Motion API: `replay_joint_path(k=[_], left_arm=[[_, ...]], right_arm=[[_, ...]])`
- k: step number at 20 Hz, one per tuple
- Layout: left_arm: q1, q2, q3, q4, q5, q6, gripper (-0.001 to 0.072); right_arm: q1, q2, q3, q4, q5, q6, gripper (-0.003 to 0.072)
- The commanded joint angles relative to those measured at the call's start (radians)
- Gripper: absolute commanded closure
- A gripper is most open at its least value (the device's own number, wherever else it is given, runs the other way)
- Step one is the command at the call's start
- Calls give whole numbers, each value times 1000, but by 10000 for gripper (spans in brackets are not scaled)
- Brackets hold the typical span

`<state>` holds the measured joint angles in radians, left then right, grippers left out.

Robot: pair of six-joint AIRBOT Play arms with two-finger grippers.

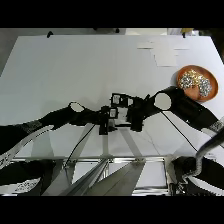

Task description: Fold the box and place the chain.

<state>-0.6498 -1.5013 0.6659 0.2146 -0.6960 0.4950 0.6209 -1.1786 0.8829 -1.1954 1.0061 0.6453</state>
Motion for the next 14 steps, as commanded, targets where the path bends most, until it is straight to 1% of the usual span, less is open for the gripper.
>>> replay_joint_path(k=[1,6,10,11,12,13,14], left_arm=[[0,0,1,3,-4,2,502],[0,0,1,3,-4,2,502],[0,0,1,3,-4,2,502],[0,0,1,3,-4,2,502],[0,0,1,3,-4,2,502],[0,0,1,3,-4,2,502],[0,0,1,3,-4,2,502]], right_arm=[[0,0,-4,-15,-33,0,512],[2,0,-48,21,-21,0,505],[2,0,-54,51,0,0,502],[3,0,-54,56,2,0,475],[3,0,-54,60,3,0,417],[3,0,-54,60,5,0,376],[2,1,-54,60,8,0,363]])
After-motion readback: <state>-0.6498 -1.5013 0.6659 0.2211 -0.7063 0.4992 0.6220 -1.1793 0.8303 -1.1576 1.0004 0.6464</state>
